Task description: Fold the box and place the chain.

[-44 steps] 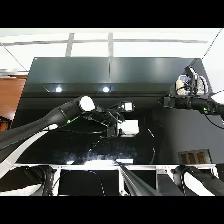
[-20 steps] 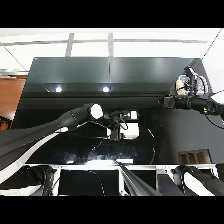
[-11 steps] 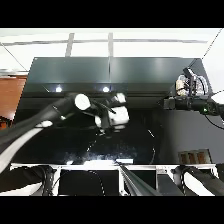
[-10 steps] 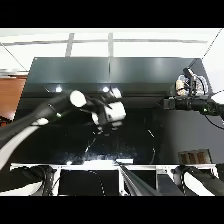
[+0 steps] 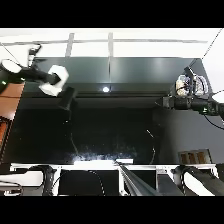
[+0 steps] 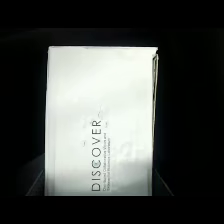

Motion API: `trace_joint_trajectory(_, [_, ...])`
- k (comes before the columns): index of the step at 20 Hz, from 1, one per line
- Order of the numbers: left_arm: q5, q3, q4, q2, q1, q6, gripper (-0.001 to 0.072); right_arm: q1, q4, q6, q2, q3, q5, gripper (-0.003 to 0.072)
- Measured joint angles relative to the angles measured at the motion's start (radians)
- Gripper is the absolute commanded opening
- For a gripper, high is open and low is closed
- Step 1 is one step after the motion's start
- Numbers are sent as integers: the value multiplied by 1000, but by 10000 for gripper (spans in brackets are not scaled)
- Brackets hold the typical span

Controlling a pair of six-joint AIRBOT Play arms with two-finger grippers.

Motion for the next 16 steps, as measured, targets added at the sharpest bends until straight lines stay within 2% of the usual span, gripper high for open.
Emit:
trace_joint_trajectory(3, [-96,208,86,-151,82,-39,246,0,16,6,0,0,-20,15])
trace_joint_trajectory(7, [-165,449,206,-345,117,-74,248,0,24,33,0,0,-39,15])
trace_joint_trajectory(8, [-161,492,219,-384,121,-85,372,0,26,39,0,0,-43,15])
trace_joint_trajectory(9, [-163,521,231,-414,123,-95,717,0,26,44,0,0,-47,15])
trace_joint_trajectory(12, [-148,578,239,-465,122,-139,711,0,29,65,0,0,-51,15])
trace_joint_trajectory(16, [-253,692,262,-450,119,-239,692,0,31,77,1,5,-10,15])
